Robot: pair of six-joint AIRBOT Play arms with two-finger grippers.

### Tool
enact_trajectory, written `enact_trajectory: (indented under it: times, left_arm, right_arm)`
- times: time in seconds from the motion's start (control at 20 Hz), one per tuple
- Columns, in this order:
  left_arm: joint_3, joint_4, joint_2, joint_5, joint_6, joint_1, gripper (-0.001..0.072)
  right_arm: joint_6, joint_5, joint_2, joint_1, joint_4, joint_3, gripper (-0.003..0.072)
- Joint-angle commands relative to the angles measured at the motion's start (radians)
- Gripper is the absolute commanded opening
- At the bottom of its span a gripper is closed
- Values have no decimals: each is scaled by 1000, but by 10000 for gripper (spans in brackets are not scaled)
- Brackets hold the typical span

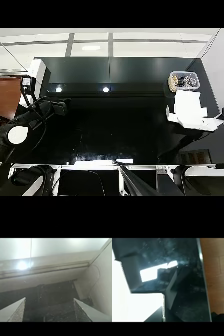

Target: Fold the box and place the chain.

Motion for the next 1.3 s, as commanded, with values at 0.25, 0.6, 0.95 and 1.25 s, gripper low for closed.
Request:
enact_trajectory:
  times: [0.25,0.6,0.95,1.25]
  left_arm:
    - [0,-50,-1,-5,0,0,708]
    - [4,-241,-53,-80,8,-75,706]
    - [196,-696,-444,-483,357,-63,691]
    - [347,-874,-782,-740,552,-33,696]
  right_arm:
    - [-47,155,123,44,263,-108,12]
    - [-151,43,454,319,669,-515,13]
    - [-246,-193,751,652,913,-868,13]
    - [-232,-198,750,754,906,-879,13]
